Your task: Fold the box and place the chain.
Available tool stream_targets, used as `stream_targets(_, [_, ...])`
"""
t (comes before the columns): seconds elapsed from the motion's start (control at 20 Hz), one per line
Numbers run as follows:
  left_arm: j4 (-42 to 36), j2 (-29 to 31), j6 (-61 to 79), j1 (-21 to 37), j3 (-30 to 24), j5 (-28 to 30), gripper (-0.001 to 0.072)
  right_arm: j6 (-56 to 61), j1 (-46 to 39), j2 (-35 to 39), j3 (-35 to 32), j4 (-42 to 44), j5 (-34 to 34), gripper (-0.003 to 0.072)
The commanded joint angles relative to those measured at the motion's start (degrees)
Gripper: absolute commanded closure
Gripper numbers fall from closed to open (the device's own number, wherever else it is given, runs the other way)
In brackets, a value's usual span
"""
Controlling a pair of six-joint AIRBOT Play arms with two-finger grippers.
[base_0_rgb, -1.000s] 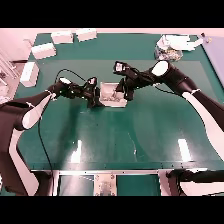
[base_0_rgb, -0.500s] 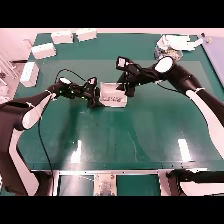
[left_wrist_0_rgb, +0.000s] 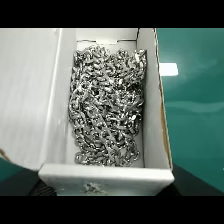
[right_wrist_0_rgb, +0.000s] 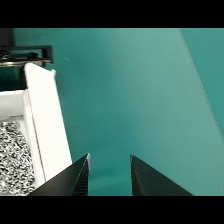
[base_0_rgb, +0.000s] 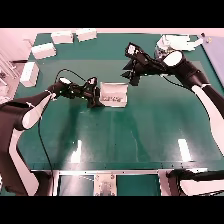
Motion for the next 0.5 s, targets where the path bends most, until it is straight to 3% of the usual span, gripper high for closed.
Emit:
stream_targets(0.0, [0.0, 0.0, 0.0, 0.0, 0.0, 0.0, 0.0357, -4.3, -1.0, -3.0, 0.2, 6.1, -1.2, 0.0374])
stream_targets(0.15, [0.0, 0.0, 0.0, 0.0, 0.0, 0.0, 0.0357, -8.2, -1.0, -4.8, 0.2, 11.3, 0.6, 0.0391])
stream_targets(0.45, [0.0, 0.0, 0.0, 0.0, 0.0, 0.0, 0.0357, -8.1, -1.0, -6.8, 0.2, 11.7, 7.7, 0.0396])
